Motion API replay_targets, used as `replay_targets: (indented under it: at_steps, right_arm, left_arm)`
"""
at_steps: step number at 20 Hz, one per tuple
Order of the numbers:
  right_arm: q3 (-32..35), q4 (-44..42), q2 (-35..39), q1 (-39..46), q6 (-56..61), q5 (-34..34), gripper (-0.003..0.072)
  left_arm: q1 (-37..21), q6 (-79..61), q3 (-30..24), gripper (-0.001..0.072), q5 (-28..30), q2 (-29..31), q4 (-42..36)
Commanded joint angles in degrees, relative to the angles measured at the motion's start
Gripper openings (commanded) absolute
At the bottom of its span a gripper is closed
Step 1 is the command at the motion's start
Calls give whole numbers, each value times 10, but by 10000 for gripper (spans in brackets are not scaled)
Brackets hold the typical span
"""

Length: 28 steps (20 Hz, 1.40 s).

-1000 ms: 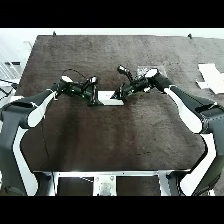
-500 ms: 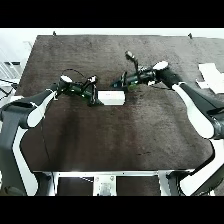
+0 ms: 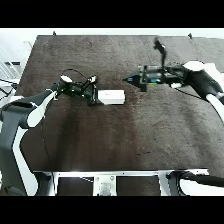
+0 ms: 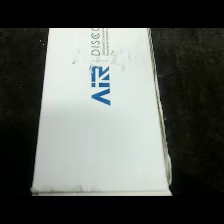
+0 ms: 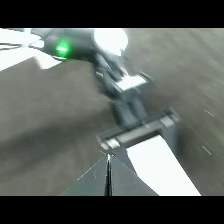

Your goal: Fold the box and place the chain.

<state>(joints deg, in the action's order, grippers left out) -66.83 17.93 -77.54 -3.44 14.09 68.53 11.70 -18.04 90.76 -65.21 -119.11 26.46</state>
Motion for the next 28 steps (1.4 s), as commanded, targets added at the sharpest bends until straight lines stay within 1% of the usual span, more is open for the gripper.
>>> replay_targets:
  at_steps: [1,3,4,5,6,8,10,13,14,15,17,19,20,22,25,28]
  right_arm:
    - [132,0,124,70,2,-75,4]
    - [193,3,179,120,2,-110,4]
    - [220,3,204,146,-1,-115,4]
    - [242,3,229,169,-19,-119,5]
    - [265,3,259,188,-36,-136,4]
    - [306,2,322,208,-43,-208,4]
    - [347,2,386,210,-59,-280,4]
    - [405,2,466,210,-69,-345,4]
    - [421,2,480,210,-69,-352,4]
    - [431,2,487,210,-69,-357,5]
    - [441,2,489,210,-69,-370,5]
    - [441,2,489,210,-69,-384,5]
    - [441,1,489,210,-69,-389,5]
    - [441,1,489,210,-68,-392,5]
    - [441,1,489,210,-68,-392,6]
    - [441,1,489,210,-68,-392,6]
  left_arm:
    - [0,0,0,408,5,0,1]
    - [0,0,0,408,5,0,1]
    - [0,0,0,407,5,0,1]
    - [0,0,0,407,4,0,0]
    - [0,0,0,407,4,0,-1]
    - [0,0,0,407,5,0,-13]
    - [0,0,0,407,1,0,-16]
    - [0,0,0,403,-3,0,-17]
    - [0,1,0,176,-5,0,-22]
    - [0,0,0,19,-11,2,-24]
    - [0,24,2,18,-9,9,-31]
    - [0,54,2,16,9,34,-32]
    - [0,64,1,15,21,49,-37]
    - [-2,104,1,14,70,89,-28]
    - [-23,181,1,14,141,147,-3]
    - [-65,285,-7,14,260,197,38]
